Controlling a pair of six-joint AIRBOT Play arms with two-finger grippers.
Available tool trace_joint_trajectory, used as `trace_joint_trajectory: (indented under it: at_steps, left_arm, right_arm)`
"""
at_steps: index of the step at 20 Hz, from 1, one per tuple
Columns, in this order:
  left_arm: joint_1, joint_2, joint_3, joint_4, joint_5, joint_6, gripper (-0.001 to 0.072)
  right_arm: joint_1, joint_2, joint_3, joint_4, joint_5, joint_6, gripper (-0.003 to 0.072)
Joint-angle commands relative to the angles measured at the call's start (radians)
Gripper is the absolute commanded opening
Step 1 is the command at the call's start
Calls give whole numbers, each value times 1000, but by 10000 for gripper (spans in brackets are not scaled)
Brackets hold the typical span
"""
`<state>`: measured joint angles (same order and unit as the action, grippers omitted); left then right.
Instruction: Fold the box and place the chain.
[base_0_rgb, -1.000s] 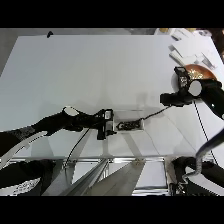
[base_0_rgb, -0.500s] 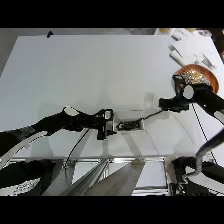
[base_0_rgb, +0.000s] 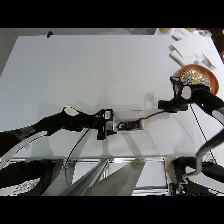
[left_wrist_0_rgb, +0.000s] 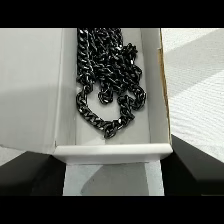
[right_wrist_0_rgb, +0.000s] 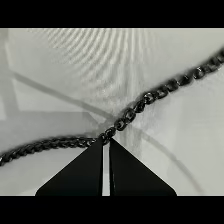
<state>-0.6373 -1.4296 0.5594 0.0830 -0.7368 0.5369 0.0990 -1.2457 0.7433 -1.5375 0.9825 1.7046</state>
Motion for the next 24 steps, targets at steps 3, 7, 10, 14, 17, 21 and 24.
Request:
trace_joint_trajectory:
  at_steps: [3, 7, 10, 14, 17, 21, 24]
  left_arm:
    - [0, 0, 0, 0, 0, 0, 70]
    - [0, 0, 0, 0, 0, 0, 70]
    - [0, 0, 0, 0, 0, 0, 70]
    - [0, 0, 0, 0, 0, 0, 70]
    - [0, 0, 0, 0, 0, 0, 70]
    - [0, 0, 0, 0, 0, 0, 70]
    - [0, 0, 0, 0, 0, 0, 70]
  right_arm:
    - [0, 244, 0, 65, 122, -140, 13]
    - [14, 472, -10, 185, 175, -173, 13]
    - [93, 595, -14, 308, 174, -174, 13]
    - [267, 645, -14, 429, 111, -168, 14]
    - [399, 628, -15, 462, 8, -158, 14]
    - [503, 586, -15, 475, -39, -104, 14]
    - [553, 535, -15, 476, -49, -104, 14]
